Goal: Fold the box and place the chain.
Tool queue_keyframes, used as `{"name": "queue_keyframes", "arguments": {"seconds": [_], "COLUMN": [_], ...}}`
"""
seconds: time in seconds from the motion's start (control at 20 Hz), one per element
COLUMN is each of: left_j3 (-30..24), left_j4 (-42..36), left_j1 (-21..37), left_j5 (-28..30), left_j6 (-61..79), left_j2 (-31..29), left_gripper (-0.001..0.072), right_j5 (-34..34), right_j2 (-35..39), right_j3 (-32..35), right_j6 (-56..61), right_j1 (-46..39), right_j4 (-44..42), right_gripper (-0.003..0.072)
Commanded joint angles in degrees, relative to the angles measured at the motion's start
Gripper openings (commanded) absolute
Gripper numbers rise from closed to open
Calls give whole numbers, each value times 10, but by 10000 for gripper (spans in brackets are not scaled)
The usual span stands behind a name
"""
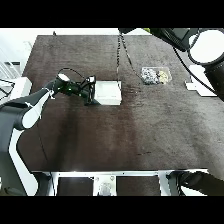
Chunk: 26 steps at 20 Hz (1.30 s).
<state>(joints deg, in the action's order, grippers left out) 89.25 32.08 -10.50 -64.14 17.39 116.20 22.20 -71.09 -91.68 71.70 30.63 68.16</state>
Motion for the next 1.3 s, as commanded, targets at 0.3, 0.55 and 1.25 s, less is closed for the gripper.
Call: {"name": "queue_keyframes", "arguments": {"seconds": [0.3, 0.55, 1.25], "left_j3": [0, 0, 0], "left_j4": [0, 0, 0], "left_j1": [0, 0, 0], "left_j5": [0, 0, 0], "left_j6": [0, 0, 0], "left_j2": [0, 0, 0], "left_gripper": [462, 463, 463], "right_j5": [-8, -3, 61], "right_j2": [-1, -2, -30], "right_j3": [-1, -1, 137], "right_j6": [1, 3, 94], "right_j1": [18, 23, 20], "right_j4": [-3, -3, -2], "right_gripper": [17, 17, 17]}}
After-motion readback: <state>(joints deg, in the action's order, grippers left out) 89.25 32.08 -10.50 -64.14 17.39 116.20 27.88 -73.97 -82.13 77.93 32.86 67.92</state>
